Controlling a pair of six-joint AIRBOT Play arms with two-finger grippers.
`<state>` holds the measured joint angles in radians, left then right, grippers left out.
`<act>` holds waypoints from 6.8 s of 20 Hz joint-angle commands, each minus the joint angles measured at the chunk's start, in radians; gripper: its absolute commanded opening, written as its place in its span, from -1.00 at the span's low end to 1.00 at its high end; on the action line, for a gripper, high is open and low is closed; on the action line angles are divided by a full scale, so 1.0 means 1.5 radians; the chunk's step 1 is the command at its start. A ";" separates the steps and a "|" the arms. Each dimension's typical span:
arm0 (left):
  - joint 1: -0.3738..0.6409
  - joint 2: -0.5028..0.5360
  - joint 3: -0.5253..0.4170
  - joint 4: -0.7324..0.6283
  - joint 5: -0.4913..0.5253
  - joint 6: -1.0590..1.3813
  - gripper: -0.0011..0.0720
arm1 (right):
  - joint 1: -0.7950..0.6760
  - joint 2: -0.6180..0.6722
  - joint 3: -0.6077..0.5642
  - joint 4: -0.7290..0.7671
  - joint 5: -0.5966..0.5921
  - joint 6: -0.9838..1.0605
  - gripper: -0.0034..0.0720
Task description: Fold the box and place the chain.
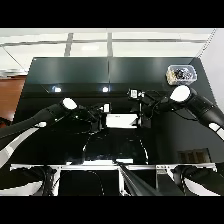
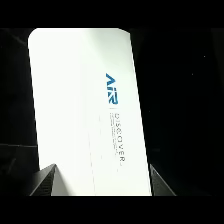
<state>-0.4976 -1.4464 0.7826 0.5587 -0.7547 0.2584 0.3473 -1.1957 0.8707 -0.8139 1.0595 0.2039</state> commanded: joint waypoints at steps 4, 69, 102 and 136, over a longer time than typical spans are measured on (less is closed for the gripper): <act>-0.001 -0.001 0.001 0.000 0.000 0.000 0.05 | 0.003 0.000 0.000 -0.012 -0.006 0.000 0.84; -0.001 -0.001 0.001 0.000 0.000 0.000 0.05 | -0.015 0.057 0.002 -0.049 0.038 0.242 -0.07; 0.000 -0.001 0.001 0.002 -0.001 0.000 0.05 | -0.071 -0.045 -0.110 0.203 0.016 0.512 -0.87; -0.118 -0.141 0.325 0.152 -0.219 -0.404 0.97 | -0.405 0.246 -0.058 -0.024 0.089 0.601 -0.87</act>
<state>-0.6743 -1.6558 1.2617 0.7555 -1.0294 -0.3405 -0.2588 -0.8276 0.7834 -0.8497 1.1976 1.1072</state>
